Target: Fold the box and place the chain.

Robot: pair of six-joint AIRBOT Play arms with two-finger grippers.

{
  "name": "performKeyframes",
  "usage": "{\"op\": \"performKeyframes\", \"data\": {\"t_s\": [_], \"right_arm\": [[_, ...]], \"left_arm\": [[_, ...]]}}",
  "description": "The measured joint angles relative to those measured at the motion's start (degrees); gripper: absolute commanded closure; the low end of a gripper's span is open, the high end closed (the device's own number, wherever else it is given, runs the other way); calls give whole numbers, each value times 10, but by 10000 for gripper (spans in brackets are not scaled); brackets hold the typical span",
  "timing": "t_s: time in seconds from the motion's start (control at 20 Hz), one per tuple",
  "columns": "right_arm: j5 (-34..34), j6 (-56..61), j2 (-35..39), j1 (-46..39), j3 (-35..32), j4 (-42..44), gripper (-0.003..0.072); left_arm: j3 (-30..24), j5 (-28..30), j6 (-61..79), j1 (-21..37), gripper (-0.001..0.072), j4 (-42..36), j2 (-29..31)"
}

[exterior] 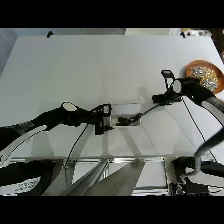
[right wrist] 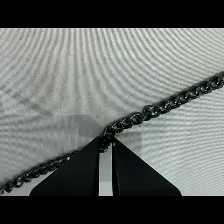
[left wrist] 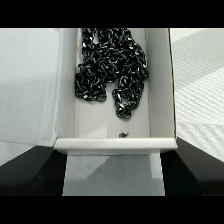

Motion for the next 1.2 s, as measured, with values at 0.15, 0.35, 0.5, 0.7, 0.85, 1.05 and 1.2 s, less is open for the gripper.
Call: {"op": "performKeyframes", "data": {"t_s": [0.15,0.35,0.5,0.7,0.85,1.05,1.2], "right_arm": [[3,-14,1,1,0,1,668],[44,-41,34,2,-1,6,668],[85,-63,94,7,-1,10,668],[120,-76,199,48,-1,34,667],[119,-77,262,103,-1,83,667],[89,-75,300,190,-1,133,667],[59,-60,309,249,-1,148,667]], "left_arm": [[0,0,0,0,575,0,0],[0,0,0,0,575,0,0],[0,0,0,0,575,0,0],[0,0,0,0,575,0,0],[0,0,0,0,575,0,0],[0,0,0,0,575,0,0],[0,0,0,0,575,0,0]]}}
